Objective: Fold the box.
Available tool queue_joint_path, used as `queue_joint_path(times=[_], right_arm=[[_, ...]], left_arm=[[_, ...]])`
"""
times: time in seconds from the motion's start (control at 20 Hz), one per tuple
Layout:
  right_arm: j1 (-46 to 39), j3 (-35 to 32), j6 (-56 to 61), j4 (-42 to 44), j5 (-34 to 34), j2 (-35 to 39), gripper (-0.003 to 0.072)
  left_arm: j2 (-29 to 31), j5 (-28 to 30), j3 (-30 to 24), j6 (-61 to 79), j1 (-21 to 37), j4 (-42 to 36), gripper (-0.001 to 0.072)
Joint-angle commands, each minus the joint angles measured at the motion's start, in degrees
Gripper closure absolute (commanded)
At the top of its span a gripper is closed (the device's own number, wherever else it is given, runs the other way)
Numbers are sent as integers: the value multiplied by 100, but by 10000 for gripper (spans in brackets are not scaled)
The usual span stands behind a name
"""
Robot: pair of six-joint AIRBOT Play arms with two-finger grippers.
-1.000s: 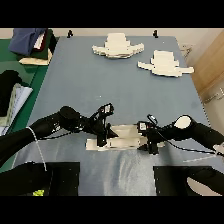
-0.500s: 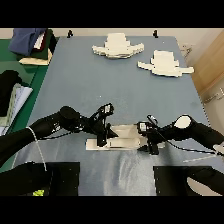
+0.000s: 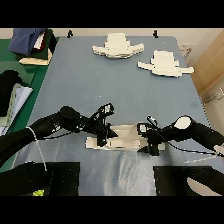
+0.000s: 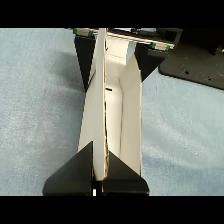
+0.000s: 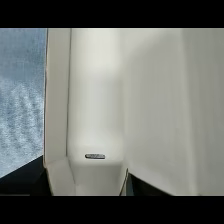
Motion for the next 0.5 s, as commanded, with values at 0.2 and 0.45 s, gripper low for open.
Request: queue_joint_path(times=[0.2, 0.45], right_arm=[[0, 146, 7, -68, -251, 254, 91], [0, -4, 216, -278, -92, 319, 98]], left_arm=[[2, -7, 0, -2, -2, 0, 692], [2, -7, 0, -2, -2, 2, 692]])
